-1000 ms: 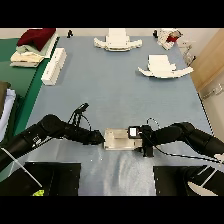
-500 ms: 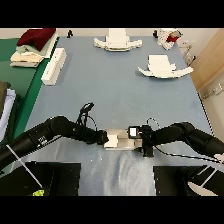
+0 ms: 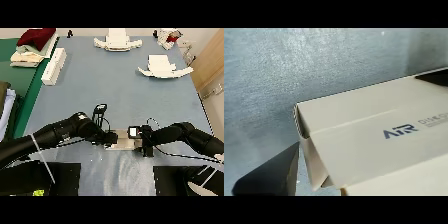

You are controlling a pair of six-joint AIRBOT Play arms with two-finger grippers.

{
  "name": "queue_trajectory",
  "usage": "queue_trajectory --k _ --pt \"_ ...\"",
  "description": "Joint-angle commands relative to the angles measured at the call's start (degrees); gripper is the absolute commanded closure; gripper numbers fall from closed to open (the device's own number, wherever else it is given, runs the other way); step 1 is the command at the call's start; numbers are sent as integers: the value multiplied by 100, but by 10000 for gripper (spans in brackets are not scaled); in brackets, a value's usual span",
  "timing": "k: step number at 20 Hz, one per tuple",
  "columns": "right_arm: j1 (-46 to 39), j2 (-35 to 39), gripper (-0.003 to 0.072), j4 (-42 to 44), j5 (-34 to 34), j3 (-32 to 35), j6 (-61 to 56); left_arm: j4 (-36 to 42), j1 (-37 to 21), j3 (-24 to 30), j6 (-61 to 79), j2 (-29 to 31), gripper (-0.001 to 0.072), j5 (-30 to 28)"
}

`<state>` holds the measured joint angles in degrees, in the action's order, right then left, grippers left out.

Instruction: Fold the box.

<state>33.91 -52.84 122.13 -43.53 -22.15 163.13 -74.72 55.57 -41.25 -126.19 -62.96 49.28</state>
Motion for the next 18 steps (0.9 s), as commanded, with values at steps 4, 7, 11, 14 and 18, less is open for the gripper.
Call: queue_trajectory --k 4,7,11,14,18 --pt "4 4 170 2 0 -2 -2 -1165 632 -861 -1370 -866 361 1097" --pt "2 4 170 2 0 -2 0 -1198 660 -997 -1488 -973 361 1093" --pt "4 4 170 2 0 -2 -2 -1209 660 -1005 -1488 -994 363 1075" --pt "4 4 170 2 0 -2 -2 -1211 660 -1005 -1486 -994 694 1021" --pt "4 4 170 2 0 -2 -2 -1213 660 -1005 -1641 -994 695 933"
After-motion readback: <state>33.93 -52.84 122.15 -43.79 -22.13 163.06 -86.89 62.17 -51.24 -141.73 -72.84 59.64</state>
